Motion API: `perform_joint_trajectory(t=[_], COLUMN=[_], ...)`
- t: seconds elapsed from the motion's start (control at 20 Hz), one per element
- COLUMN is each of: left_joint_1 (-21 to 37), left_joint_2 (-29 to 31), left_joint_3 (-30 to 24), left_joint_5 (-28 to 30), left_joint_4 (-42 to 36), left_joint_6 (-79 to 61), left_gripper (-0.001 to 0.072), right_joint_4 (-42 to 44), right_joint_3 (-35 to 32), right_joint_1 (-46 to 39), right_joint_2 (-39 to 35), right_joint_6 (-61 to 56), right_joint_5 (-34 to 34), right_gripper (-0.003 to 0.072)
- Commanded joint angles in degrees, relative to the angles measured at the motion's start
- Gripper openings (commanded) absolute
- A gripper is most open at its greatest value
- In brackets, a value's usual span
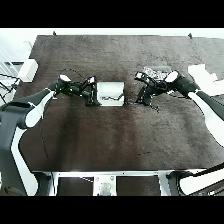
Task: Fold the box and place the chain.
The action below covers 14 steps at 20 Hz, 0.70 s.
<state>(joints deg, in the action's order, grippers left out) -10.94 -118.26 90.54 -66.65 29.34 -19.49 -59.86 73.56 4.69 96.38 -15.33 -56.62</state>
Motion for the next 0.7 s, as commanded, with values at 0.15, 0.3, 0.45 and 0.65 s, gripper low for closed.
perform_joint_trajectory(t=[0.15, 0.3, 0.45, 0.65], left_joint_1=[0.0, 0.0, 0.0, 0.0], left_joint_2=[0.0, 0.0, 0.0, 0.0], left_joint_3=[0.0, 0.0, 0.0, 0.0], left_joint_5=[0.0, 0.0, 0.0, 0.0], left_joint_4=[0.0, 0.0, 0.0, 0.0], left_joint_6=[0.0, 0.0, 0.0, 0.0], left_gripper=[0.0494, 0.0494, 0.0494, 0.0494], right_joint_4=[-1.6, -1.7, -1.9, -2.1], right_joint_3=[1.1, 2.4, 2.8, 3.4], right_joint_1=[0.3, 0.3, 0.7, 1.7], right_joint_2=[2.9, 4.7, 5.3, 4.9], right_joint_6=[4.0, 4.0, 3.8, 3.3], right_joint_5=[0.4, 0.4, -1.2, -2.1], right_gripper=[0.0495, 0.0481, 0.0283, 0.0007])
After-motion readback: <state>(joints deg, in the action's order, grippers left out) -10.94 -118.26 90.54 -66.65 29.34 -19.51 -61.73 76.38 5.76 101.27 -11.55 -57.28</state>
